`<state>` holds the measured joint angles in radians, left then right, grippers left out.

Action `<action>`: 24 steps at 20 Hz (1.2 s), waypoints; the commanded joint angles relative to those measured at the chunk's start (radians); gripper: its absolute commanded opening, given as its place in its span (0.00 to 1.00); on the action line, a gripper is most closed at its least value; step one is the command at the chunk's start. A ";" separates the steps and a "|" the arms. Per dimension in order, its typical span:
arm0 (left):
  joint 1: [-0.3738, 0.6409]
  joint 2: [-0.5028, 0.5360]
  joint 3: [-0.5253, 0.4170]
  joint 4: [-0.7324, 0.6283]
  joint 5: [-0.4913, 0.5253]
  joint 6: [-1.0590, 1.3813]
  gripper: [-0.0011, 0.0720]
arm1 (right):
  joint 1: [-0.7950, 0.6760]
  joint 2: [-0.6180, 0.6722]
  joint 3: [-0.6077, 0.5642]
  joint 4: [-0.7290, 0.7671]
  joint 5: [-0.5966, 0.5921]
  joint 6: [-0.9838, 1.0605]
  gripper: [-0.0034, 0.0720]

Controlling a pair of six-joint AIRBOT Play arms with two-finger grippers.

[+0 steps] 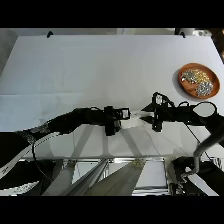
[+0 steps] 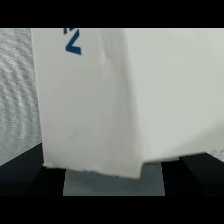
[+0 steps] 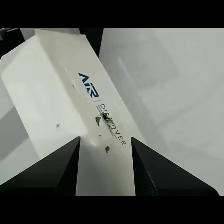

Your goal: Fold the box and place the chain.

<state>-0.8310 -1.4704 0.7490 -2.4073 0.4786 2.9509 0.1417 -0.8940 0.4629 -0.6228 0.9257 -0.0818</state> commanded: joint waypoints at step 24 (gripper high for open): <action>0.000 0.001 0.000 0.000 0.000 0.000 0.22 | 0.000 -0.015 -0.001 -0.080 -0.032 -0.164 0.43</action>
<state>-0.8310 -1.4704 0.7490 -2.4084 0.4789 2.9501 0.1421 -0.9058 0.4629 -0.6994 0.9016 -0.2443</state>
